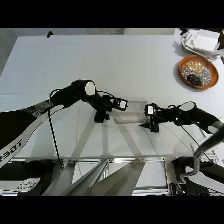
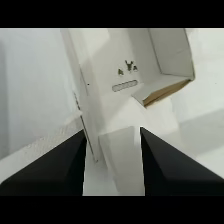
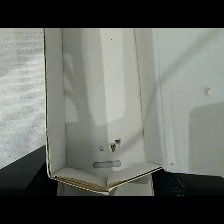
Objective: Fold the box and place the chain.
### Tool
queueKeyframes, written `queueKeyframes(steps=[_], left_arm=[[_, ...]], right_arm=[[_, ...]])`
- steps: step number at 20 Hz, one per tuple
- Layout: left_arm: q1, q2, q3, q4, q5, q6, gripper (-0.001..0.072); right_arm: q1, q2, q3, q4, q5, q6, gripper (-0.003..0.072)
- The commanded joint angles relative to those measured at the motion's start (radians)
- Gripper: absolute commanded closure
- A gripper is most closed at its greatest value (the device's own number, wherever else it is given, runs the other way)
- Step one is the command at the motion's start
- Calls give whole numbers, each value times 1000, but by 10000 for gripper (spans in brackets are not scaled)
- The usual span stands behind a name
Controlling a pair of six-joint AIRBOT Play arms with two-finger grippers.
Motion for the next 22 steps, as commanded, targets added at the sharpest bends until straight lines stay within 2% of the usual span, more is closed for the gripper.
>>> queueKeyframes(steps=[1, 5, 12, 15, 16, 22], left_arm=[[-1, 0, -24, 8, 60, 16, 370], [-1, 26, -82, 6, 100, 65, 370], [-1, 62, -85, -36, 123, 87, 373], [-9, 61, -85, -53, 113, 109, 402], [-15, 61, -85, -59, 112, 114, 452], [-34, 61, -85, -76, 74, 135, 460]], right_arm=[[-1, 1, 0, 0, -1, -2, 274], [-1, 1, 0, 1, -1, -2, 274], [-1, 1, 0, 0, -1, -2, 274], [-1, 1, 0, 0, -1, -2, 274], [-1, 1, 0, 0, -1, -2, 274], [-1, 1, 0, 0, -1, -2, 274]])
